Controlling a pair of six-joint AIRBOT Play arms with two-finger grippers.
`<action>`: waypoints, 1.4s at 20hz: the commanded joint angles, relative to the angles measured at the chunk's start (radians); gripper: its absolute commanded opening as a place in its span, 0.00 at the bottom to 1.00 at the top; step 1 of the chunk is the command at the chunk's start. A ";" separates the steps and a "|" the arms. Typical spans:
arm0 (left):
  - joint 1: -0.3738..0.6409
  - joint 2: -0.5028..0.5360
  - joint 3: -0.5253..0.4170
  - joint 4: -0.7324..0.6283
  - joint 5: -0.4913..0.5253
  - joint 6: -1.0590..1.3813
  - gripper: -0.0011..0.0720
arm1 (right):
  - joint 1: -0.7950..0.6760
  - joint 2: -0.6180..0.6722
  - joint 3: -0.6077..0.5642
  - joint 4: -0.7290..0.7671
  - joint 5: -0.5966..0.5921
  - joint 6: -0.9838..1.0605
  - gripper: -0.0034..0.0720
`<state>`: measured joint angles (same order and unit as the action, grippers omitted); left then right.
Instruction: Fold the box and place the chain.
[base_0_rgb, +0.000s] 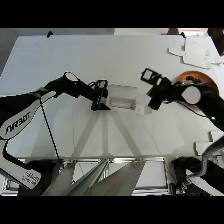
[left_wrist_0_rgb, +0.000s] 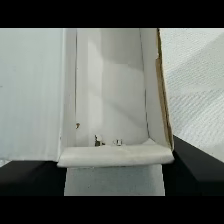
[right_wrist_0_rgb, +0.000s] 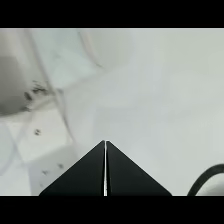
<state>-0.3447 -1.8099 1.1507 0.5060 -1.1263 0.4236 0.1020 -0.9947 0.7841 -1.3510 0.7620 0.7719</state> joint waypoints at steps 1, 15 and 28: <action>0.000 0.000 0.000 0.001 0.000 0.000 0.28 | -0.125 0.088 0.000 -0.122 0.118 0.253 0.06; 0.000 0.000 0.000 0.001 0.000 0.000 0.28 | -0.344 -0.159 -0.162 0.441 0.209 0.200 0.05; 0.000 0.000 0.000 0.000 0.000 0.000 0.28 | -0.344 -0.322 -0.162 0.691 0.151 0.031 0.05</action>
